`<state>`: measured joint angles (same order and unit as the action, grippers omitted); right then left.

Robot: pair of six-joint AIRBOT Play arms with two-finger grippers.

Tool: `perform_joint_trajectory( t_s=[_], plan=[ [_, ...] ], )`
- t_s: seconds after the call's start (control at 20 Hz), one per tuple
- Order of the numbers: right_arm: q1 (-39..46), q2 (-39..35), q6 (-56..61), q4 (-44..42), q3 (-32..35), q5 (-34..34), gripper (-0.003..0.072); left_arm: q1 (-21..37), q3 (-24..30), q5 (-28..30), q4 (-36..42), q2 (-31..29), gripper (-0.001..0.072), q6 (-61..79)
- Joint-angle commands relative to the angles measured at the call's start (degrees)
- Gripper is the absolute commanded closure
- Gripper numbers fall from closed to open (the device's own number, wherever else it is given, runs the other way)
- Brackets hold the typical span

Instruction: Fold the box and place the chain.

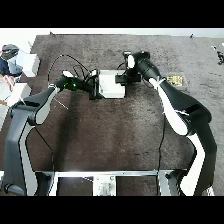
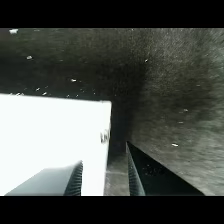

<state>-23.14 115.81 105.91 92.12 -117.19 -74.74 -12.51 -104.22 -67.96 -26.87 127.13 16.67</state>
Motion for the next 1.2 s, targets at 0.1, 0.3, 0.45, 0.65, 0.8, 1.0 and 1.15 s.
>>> perform_joint_trajectory(
  t_s=[0.1,0.3,0.45,0.65,0.8,1.0,1.15],
  plan=[
    [5.9,-8.7,-12.8,0.3,-0.1,-0.4,0.0382,0.0,0.0,0.0,0.0,0.0,0.0172,0.1],
    [17.4,-11.4,-16.3,0.2,0.0,-0.8,0.0383,0.0,0.0,0.0,0.0,0.0,0.0172,0.1],
    [25.3,-11.4,-16.4,-0.5,3.7,0.0,0.0412,0.0,0.0,0.0,0.0,0.0,0.0172,0.1],
    [30.5,-11.4,-21.2,-8.2,10.8,7.7,0.0413,0.0,0.0,0.0,0.0,0.0,0.0172,0.1],
    [30.6,-9.8,-22.9,-9.4,12.1,11.9,0.0412,0.0,0.0,0.0,0.0,0.0,0.0172,0.1],
    [30.5,-5.5,-23.8,-9.9,12.1,10.6,0.0413,0.0,0.0,0.0,0.0,0.0,0.0172,0.1],
    [30.0,-3.3,-23.9,-10.5,12.1,10.0,0.0413,0.0,0.0,0.0,0.0,0.0,0.0172,0.1]
  ],
)
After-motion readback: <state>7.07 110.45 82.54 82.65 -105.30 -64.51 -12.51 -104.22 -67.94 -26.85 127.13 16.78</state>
